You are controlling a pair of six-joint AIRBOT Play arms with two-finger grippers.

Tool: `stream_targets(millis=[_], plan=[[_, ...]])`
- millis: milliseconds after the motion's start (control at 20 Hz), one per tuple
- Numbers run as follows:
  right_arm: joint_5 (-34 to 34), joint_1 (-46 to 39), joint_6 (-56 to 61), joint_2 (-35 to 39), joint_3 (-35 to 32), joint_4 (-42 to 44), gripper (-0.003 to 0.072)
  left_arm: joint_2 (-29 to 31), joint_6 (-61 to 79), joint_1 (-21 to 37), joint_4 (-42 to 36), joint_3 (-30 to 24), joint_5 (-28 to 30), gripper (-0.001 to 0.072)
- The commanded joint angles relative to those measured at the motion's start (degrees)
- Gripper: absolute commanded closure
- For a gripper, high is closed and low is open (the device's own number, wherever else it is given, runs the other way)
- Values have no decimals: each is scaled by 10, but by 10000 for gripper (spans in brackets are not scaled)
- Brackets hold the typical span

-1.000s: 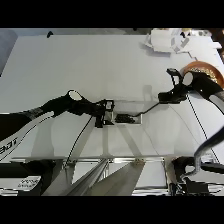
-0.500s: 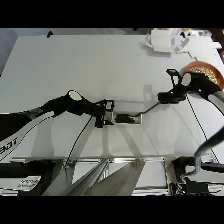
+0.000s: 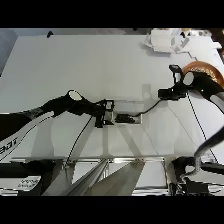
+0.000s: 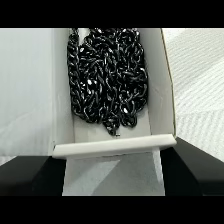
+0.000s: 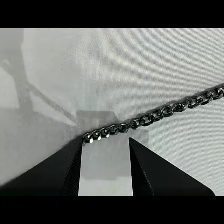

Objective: Fold the box and place the chain.

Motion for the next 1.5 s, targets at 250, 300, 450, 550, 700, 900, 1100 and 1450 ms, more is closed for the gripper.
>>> stream_targets(millis=[250, 300, 450, 550, 700, 900, 1100, 1450], plan=[[5, 0, 10, -28, 0, -4, 398, 0, 0, 0, 0, 0, 0, 503], [3, 0, 10, -28, 0, -5, 416, 0, 0, 0, 0, 0, 0, 503], [1, 0, 2, -28, 0, -7, 671, 0, 0, 0, 0, 0, 0, 502], [9, 0, -21, -26, 0, -6, 670, 0, 0, 0, 0, 0, 0, 502], [19, 0, -38, -1, 0, -9, 670, 0, 0, 0, 0, 0, 0, 502], [66, 0, -40, 61, 0, -5, 670, 0, 0, 0, 0, 0, 0, 502], [203, 0, -75, 138, 0, 75, 670, 0, 0, 0, 0, 0, 0, 503], [244, 96, -155, 223, 0, 267, 670, 0, 0, 0, 0, 0, 0, 503]])
